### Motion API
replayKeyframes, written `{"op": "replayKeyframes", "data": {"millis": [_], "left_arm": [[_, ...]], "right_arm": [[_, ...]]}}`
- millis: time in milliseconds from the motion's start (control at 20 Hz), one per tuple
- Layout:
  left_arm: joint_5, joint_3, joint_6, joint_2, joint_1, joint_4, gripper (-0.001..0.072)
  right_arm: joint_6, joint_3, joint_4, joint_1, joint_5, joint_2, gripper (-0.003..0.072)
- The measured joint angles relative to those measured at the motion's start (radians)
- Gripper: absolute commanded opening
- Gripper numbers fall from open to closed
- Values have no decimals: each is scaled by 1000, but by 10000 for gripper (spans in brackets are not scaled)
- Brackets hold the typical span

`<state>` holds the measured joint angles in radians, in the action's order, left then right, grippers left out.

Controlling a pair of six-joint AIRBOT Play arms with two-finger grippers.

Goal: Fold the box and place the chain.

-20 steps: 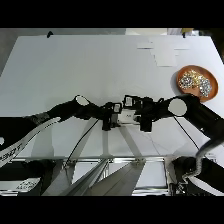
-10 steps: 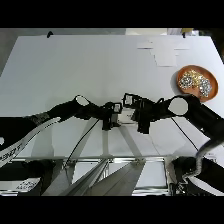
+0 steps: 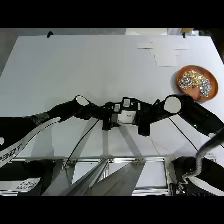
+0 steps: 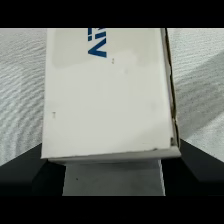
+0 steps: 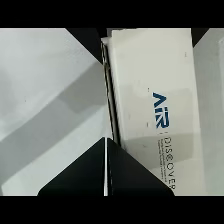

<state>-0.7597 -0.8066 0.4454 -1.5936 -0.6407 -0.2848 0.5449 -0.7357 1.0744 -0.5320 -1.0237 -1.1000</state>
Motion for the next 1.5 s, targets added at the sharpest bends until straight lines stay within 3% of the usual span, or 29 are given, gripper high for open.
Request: {"op": "replayKeyframes", "data": {"millis": [300,1000,1500], "left_arm": [[0,0,0,0,0,0,170],[0,0,0,0,0,0,170],[2,0,1,0,0,-2,170]], "right_arm": [[-36,0,-91,0,68,35,19],[13,4,-22,0,92,1,19],[15,82,-10,0,109,0,19]]}}
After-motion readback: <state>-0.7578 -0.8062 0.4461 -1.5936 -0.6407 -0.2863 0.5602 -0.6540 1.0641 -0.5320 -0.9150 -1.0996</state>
